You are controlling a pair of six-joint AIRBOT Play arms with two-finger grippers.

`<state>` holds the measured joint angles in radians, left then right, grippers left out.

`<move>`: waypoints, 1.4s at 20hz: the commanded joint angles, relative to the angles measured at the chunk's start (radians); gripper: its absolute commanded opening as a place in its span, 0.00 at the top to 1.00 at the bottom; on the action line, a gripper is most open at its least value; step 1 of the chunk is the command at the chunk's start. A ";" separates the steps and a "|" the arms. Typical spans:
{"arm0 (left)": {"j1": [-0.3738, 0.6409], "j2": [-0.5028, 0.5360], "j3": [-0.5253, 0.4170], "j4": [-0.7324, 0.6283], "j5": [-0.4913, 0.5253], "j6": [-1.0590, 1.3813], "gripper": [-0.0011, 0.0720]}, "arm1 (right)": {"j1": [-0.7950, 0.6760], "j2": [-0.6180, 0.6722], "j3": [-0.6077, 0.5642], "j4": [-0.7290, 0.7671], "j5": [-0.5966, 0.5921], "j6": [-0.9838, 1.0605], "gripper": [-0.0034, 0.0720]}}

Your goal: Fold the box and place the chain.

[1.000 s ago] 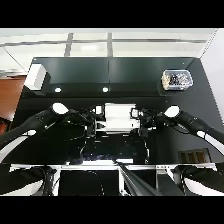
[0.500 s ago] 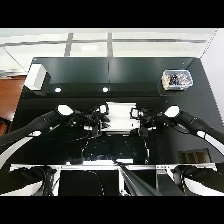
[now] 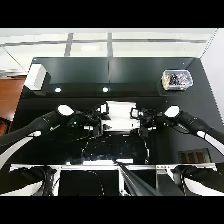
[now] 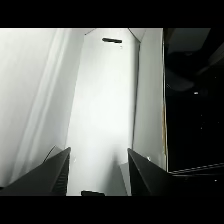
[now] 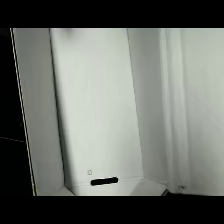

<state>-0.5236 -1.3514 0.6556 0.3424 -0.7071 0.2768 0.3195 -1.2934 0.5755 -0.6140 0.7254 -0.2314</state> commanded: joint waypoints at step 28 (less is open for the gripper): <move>0.790 0.007 -0.080 0.209 -0.473 -1.241 0.95 | 0.000 0.000 0.000 0.000 0.001 0.000 0.79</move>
<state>0.2371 -1.2407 0.5789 0.6254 -1.1248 -0.9649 0.3195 -1.2934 0.5755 -0.6140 0.7258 -0.2317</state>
